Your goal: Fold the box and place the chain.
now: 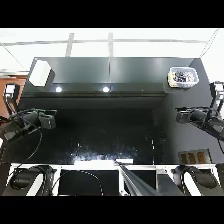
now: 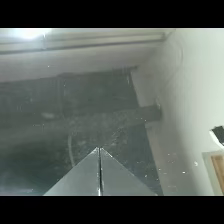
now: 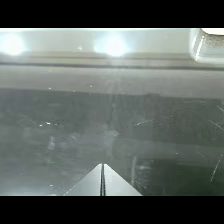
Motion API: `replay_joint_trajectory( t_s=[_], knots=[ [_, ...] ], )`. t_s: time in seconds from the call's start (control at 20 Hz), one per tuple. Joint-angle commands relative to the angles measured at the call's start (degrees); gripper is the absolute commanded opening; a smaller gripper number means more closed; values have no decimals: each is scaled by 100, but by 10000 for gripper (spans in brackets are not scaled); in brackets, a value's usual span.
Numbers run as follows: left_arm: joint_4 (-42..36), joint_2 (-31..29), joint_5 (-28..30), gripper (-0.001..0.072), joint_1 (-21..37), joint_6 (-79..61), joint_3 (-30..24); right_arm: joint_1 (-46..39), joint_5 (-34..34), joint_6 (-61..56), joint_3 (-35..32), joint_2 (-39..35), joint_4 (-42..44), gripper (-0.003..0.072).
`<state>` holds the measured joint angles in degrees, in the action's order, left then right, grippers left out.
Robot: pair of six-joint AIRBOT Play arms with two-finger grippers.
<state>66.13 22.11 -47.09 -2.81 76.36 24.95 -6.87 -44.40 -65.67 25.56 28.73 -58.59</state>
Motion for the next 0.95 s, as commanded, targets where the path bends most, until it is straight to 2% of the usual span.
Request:
replay_joint_trajectory(
  t_s=[0.0, 0.9],
  knots=[
    [35, -323, 586, 28, 4, 37, -354, 20, 201, 74, -166, -33, -37, 18],
    [37, -323, 654, 27, 7, 37, -352, 20, 201, 74, -164, -33, -37, 18]
  ],
)
